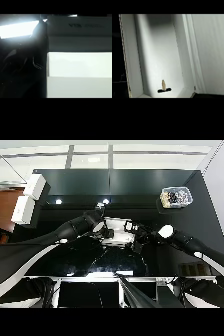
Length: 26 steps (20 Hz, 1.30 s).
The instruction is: Fold the box and place the chain.
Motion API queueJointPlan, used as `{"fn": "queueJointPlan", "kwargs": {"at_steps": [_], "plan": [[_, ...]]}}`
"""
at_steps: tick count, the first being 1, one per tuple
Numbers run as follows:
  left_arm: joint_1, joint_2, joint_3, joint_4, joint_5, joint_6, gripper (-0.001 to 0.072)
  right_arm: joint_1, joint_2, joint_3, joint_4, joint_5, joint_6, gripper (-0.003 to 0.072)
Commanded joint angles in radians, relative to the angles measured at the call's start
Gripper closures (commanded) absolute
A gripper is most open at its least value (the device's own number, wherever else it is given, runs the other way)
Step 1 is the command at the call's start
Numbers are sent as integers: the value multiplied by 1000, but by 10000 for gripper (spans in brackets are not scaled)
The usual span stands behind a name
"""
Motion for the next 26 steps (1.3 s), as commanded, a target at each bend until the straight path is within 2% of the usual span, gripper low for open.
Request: {"fn": "queueJointPlan", "kwargs": {"at_steps": [1,2,3,5,6,9,14,17,20,26], "plan": [[-3,-1,1,-5,7,1,680,1,0,0,1,0,0,656],[-3,0,1,-6,4,1,674,1,0,0,1,1,0,656],[-2,0,3,-6,-6,1,571,1,0,0,1,1,0,657],[-1,0,14,5,-44,2,299,1,0,0,1,1,0,656],[1,3,18,7,-51,2,241,1,0,0,0,1,0,657],[14,27,21,6,-69,39,236,1,0,0,0,1,0,657],[57,94,8,-27,-97,315,236,1,0,0,0,19,1,656],[105,170,-42,-126,-93,523,236,1,0,0,0,19,1,656],[172,262,-117,-146,-93,574,237,1,0,0,0,19,1,656],[329,398,-229,-339,-84,690,237,1,0,0,0,19,19,656]]}}
